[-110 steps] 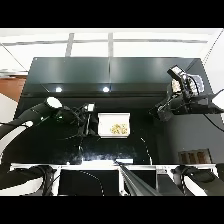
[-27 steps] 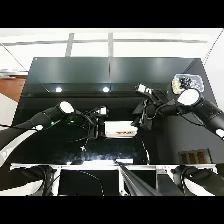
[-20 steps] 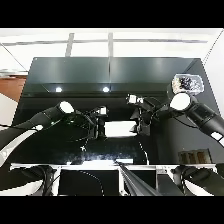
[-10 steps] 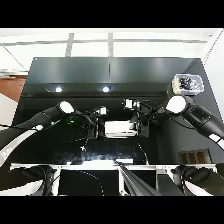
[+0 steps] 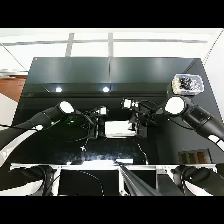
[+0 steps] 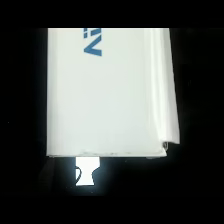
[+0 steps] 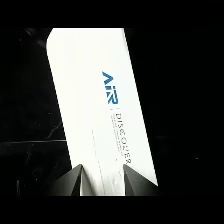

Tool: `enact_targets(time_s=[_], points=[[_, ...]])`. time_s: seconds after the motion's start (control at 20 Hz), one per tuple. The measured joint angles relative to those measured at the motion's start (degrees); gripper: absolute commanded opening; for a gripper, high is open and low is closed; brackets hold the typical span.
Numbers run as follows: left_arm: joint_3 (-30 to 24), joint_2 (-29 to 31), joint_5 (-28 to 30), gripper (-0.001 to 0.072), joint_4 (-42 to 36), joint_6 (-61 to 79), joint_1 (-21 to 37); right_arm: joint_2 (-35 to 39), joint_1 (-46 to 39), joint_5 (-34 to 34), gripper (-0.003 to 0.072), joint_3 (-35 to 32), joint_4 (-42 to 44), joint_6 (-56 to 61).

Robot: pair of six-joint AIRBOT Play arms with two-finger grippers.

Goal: Fold the box and place the chain.

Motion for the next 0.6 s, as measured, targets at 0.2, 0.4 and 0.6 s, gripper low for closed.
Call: enact_targets(time_s=[0.2,0.4,0.6], points=[[0.0,0.0,0.0,0.0236,0.0,0.0,0.0,0.0,0.1,-0.2,0.0294,0.0,0.0,0.9],[0.0,0.0,0.0,0.0236,0.0,0.0,0.0,0.0,0.1,-0.4,0.0178,0.0,0.1,1.0],[0.0,0.0,0.0,0.0236,0.0,0.0,0.0,0.0,0.1,-0.3,0.0179,0.0,0.1,1.2]])
